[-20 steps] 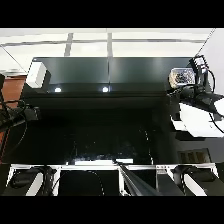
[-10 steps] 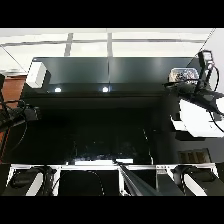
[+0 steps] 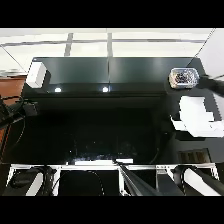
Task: Fold the box and place the chain.
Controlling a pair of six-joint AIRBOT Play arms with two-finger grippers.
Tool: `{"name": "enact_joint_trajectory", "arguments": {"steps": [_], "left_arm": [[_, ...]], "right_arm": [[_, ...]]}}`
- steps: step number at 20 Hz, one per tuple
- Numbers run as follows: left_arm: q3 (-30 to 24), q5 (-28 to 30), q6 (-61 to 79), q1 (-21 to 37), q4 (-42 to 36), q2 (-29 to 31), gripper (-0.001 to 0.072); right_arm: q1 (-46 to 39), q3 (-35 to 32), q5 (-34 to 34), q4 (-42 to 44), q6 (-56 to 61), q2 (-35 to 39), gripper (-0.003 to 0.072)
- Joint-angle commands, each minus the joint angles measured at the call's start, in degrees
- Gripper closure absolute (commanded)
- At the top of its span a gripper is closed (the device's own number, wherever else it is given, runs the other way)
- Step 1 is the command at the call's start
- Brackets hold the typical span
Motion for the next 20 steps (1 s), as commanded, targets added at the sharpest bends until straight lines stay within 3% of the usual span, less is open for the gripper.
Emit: {"name": "enact_joint_trajectory", "arguments": {"steps": [1, 2, 5, 7, 9, 11, 12, 16, 17, 20], "left_arm": [[-0.9, 5.0, -0.4, -0.3, -5.4, -2.4, 0.0144], [-1.0, 4.1, -0.2, -0.9, -7.0, -4.7, -0.0001], [-0.9, 0.3, -0.6, -4.1, -7.6, -12.1, -0.0002], [-0.9, 1.1, -2.7, -6.0, -7.6, -16.2, -0.0001], [-0.5, 3.4, -3.8, -6.7, -7.6, -19.2, -0.0001], [0.1, 6.3, -3.8, -6.7, -7.7, -21.0, -0.0001], [0.2, 7.5, -3.8, -6.7, -8.2, -21.3, -0.0001], [0.5, 6.4, -3.7, -6.7, -9.0, -21.3, -0.0001], [0.5, 6.3, -3.7, -6.6, -8.9, -21.3, -0.0001], [0.5, 6.6, -3.7, -6.6, -8.9, -21.3, -0.0001]], "right_arm": [[-19.3, 10.1, 11.9, -4.9, 3.1, -10.8, -0.0019], [-22.7, 13.3, 16.1, -5.0, 0.0, -13.8, -0.0019], [-29.8, 23.5, 28.7, -5.5, -6.1, -23.1, -0.0019], [-31.4, 29.4, 39.8, -5.5, -14.3, -29.3, -0.0018], [-30.9, 30.9, 48.9, -6.9, -22.5, -33.0, -0.0018], [-29.9, 30.6, 50.0, -10.5, -24.1, -33.9, -0.0013], [-29.7, 30.6, 49.5, -10.0, -24.6, -33.9, 0.014], [-29.4, 30.6, 52.9, -9.7, -24.9, -33.0, 0.0622], [-29.1, 30.6, 53.5, -8.8, -24.9, -31.6, 0.0665], [-28.2, 28.3, 52.3, 1.0, -24.9, -24.4, 0.0666]]}}
